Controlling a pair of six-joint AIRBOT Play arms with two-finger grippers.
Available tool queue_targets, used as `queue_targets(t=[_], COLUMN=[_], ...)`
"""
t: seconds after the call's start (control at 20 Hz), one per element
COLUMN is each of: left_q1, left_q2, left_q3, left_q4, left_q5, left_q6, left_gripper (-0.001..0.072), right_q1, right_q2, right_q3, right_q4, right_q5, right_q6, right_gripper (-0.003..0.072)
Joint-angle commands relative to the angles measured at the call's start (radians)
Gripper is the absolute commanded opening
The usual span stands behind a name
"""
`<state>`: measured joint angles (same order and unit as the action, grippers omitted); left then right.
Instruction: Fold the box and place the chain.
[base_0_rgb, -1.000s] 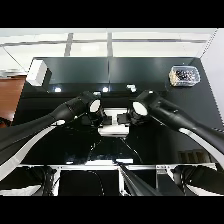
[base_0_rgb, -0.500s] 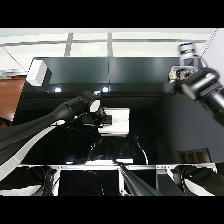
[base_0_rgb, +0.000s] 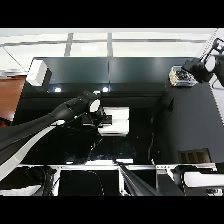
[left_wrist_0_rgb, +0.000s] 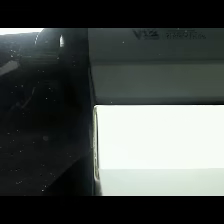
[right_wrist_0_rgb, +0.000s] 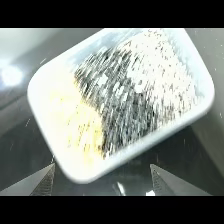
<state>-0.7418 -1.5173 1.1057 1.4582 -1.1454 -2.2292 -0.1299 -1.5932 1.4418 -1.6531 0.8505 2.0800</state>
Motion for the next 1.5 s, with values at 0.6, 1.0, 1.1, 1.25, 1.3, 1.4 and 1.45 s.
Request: queue_targets(t=[0.6, 1.0, 1.1, 1.25, 1.3, 1.4, 1.45], left_q1=[0.001, 0.001, 0.001, 0.001, 0.001, 0.001, 0.001], left_q2=[0.0, 0.0, 0.0, 0.0, 0.0, 0.0, 0.0], left_q3=[0.0, 0.0, 0.0, 0.0, 0.0, 0.0, 0.0], left_q4=[-0.001, -0.002, -0.004, -0.004, -0.004, -0.004, -0.004], left_q5=[-0.004, -0.004, -0.003, 0.012, 0.016, 0.019, 0.019], left_q6=[0.0, 0.0, 0.0, 0.0, 0.0, 0.0, 0.0], left_gripper=[0.0025, 0.0025, 0.0024, 0.0025, 0.0025, 0.0024, 0.0024], right_q1=[-0.081, -0.082, -0.082, -0.081, -0.082, -0.081, -0.081], right_q2=[-0.489, -0.351, -0.267, -0.127, -0.08, 0.008, 0.055], right_q3=[0.541, 0.542, 0.542, 0.53, 0.52, 0.518, 0.518], right_q4=[0.162, 0.148, 0.155, 0.183, 0.212, 0.267, 0.311], right_q5=[0.286, 0.36, 0.367, 0.414, 0.402, 0.406, 0.407], right_q6=[-0.134, -0.298, -0.37, -0.466, -0.475, -0.502, -0.519], right_gripper=[0.0512, 0.0012, 0.0013, 0.0012, 0.0012, 0.0012, 0.0012])
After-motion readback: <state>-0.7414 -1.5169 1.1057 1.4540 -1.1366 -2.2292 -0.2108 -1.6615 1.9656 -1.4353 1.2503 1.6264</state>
